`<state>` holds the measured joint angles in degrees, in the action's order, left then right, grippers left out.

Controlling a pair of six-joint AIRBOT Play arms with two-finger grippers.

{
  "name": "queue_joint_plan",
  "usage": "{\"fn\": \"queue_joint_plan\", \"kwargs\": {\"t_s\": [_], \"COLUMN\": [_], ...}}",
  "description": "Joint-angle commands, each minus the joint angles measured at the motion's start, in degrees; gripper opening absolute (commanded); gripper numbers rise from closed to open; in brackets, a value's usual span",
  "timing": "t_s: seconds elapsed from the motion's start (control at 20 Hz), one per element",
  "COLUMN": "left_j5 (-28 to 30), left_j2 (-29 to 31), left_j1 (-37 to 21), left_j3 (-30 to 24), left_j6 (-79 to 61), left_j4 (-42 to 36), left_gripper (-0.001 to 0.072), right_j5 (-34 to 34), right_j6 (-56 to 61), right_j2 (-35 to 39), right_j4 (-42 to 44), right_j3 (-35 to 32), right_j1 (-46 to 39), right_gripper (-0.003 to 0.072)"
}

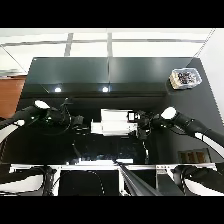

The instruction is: Fold the box and place the chain.

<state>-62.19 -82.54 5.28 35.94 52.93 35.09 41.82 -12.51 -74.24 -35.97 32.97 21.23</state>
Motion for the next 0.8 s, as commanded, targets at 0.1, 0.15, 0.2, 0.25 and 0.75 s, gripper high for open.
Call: {"fn": "queue_joint_plan", "kwargs": {"t_s": [0.1,0.15,0.2,0.25,0.75], "left_j5": [1.7,1.6,1.2,0.1,-7.5], "left_j2": [-0.1,-0.1,-0.1,-0.1,-0.1], "left_j1": [4.2,3.9,3.5,2.9,1.4], "left_j3": [0.0,0.1,0.1,0.1,0.1], "left_j6": [-0.2,-0.7,-2.2,-4.6,-12.7], "left_j4": [-2.3,-3.6,-5.4,-7.5,-16.7], "left_gripper": [0.0026,0.0026,0.0026,0.0026,0.0516], "right_j5": [0.0,0.0,0.0,0.0,0.0], "right_j6": [0.0,0.0,0.0,0.0,0.0], "right_j2": [0.0,0.0,0.0,0.0,0.0], "right_j4": [0.0,0.0,0.0,0.0,0.0], "right_j3": [0.0,0.0,0.0,0.0,0.0], "right_j1": [0.0,0.0,0.0,0.0,0.0], "right_gripper": [0.0437,0.0437,0.0437,0.0437,0.0437]}}
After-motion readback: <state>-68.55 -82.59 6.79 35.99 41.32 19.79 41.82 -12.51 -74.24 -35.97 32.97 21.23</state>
